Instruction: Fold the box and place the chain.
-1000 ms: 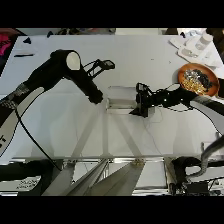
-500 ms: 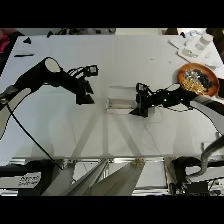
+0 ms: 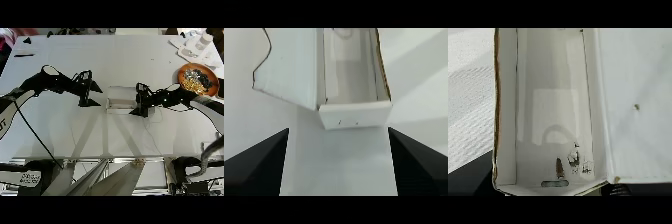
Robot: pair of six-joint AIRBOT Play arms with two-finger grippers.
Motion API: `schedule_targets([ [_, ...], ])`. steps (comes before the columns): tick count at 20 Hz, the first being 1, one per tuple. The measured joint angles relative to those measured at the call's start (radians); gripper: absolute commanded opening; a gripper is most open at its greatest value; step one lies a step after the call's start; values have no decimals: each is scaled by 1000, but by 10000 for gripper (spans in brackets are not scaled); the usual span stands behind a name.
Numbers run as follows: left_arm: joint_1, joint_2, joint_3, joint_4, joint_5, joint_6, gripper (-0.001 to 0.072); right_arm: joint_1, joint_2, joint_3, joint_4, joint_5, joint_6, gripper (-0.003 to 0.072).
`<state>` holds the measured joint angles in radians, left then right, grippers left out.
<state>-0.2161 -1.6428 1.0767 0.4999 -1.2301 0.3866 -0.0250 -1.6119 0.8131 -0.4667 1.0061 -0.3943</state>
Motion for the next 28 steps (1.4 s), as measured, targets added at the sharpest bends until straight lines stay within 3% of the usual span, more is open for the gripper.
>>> schedule_targets([
  [10, -25, -67, -3, -43, -48, 10, 709, 0, 0, 0, 0, 0, 0, 502],
  [28, -106, -122, -4, -53, 77, -64, 708, 0, 0, 0, 0, 0, 0, 502],
])
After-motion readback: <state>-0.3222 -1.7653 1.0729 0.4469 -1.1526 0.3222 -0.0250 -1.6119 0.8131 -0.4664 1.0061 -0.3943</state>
